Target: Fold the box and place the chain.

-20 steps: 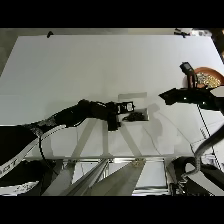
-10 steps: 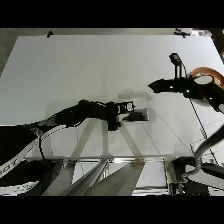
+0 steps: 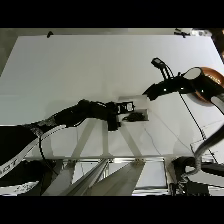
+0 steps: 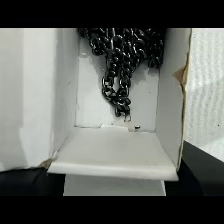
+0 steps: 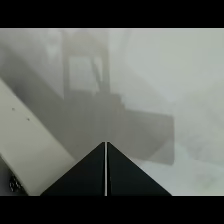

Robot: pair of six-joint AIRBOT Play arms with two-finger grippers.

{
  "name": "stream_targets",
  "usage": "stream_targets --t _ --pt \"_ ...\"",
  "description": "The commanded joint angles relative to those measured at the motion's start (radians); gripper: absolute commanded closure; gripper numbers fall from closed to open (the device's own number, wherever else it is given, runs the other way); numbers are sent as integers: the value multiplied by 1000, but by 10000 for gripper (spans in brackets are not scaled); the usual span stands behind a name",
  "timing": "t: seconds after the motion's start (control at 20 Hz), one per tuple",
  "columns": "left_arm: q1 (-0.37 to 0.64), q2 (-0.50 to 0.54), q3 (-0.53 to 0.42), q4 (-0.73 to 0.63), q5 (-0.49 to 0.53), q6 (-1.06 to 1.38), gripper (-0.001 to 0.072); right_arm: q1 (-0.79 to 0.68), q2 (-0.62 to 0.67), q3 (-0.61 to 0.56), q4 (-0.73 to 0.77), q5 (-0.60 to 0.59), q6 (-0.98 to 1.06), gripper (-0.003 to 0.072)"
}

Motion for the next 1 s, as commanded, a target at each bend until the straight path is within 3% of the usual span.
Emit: stream_targets --t 0.0,0.35,0.95 --pt "0 1 0 0 0 -2 365 40 -3 4 -119 103 3 676" --pt "0 1 0 0 0 -2 365 61 85 4 -235 102 1 675" --pt "0 1 0 0 0 -2 365 61 153 4 -121 274 -167 654"
